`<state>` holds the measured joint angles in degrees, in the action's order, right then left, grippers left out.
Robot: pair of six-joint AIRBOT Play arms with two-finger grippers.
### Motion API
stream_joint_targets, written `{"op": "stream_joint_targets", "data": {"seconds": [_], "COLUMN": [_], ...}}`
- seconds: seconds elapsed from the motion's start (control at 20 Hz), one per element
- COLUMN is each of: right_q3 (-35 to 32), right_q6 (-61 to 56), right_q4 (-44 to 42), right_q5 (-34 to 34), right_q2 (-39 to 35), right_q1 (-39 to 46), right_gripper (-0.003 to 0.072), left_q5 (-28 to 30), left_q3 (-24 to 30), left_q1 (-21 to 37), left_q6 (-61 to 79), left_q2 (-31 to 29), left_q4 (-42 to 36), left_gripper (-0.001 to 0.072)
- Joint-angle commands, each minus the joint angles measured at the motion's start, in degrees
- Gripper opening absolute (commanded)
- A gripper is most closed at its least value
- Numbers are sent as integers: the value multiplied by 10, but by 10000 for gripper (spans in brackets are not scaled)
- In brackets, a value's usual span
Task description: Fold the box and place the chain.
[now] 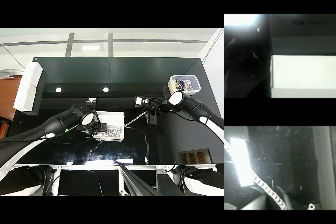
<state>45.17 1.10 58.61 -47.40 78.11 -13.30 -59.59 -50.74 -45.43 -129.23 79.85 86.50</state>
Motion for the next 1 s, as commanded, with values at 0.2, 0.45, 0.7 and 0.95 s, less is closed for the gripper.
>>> {"op": "stream_joint_targets", "data": {"seconds": [0.2, 0.45, 0.7, 0.95], "right_q3": [2, 2, 13, 72], "right_q6": [-20, -60, -214, -347], "right_q4": [4, 6, 3, -40], "right_q5": [-4, -3, -37, -190], "right_q2": [-2, -65, -165, -249], "right_q1": [0, 0, 0, 0], "right_gripper": [24, 24, 24, 25], "left_q5": [0, 0, -3, -3], "left_q3": [0, 0, 0, 0], "left_q1": [0, 0, 0, 0], "left_q6": [0, 0, 0, 0], "left_q2": [0, 0, 0, 0], "left_q4": [0, 0, 0, 0], "left_gripper": [31, 31, 31, 31]}}
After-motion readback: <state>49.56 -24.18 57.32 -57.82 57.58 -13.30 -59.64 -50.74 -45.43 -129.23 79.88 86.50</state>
